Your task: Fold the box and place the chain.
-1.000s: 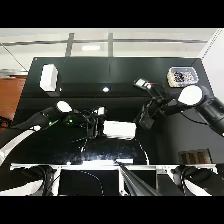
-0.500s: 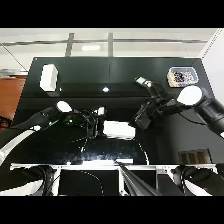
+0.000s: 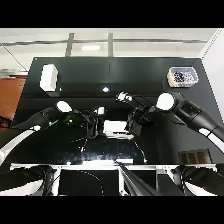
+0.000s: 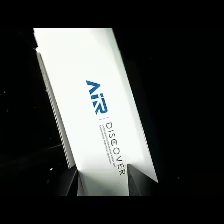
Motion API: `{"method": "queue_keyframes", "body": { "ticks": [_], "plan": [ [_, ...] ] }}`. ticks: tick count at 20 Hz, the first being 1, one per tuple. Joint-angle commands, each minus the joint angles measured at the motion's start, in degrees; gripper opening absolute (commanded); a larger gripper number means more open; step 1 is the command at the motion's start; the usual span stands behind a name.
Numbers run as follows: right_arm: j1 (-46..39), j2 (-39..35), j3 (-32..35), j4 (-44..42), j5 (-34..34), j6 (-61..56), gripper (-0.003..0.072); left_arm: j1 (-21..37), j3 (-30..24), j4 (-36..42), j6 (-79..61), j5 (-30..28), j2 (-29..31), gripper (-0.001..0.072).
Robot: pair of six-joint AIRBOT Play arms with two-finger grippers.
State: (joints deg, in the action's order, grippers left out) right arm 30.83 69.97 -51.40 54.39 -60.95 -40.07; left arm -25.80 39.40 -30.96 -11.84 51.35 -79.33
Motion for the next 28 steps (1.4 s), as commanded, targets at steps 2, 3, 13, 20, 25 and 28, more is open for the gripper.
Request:
{"method": "queue_keyframes", "body": {
  "ticks": [2, 3, 13, 20, 25, 28],
  "plan": [
    [0.42, 0.48, 0.04, 0.72, 0.13, 1.11, 0.0318, 0.0, 0.02, -0.04, -0.17, 0.04, 0.0, 0.0408],
    [0.39, 0.48, 0.04, 0.72, 0.13, 1.11, 0.0318, 0.0, 0.02, -0.04, -0.17, 0.04, 0.0, 0.0408],
    [0.39, 0.48, 0.04, 0.74, -2.49, 1.09, 0.0417, 0.0, 0.02, -0.04, -0.17, 0.04, 0.0, 0.0408],
    [1.01, 0.79, 0.31, 1.18, -2.43, 1.05, 0.0417, 0.0, 0.02, -0.04, -0.17, 0.04, 0.0, 0.0409],
    [2.6, 1.73, 0.31, 2.93, -1.44, -0.63, 0.0417, 0.0, 0.02, -0.04, -0.17, 0.04, 0.0, 0.0408],
    [1.92, 1.51, 0.24, 2.95, -1.81, -1.55, 0.0417, 0.0, 0.02, -0.04, -0.17, 0.04, 0.0, 0.0408]
  ]
}}
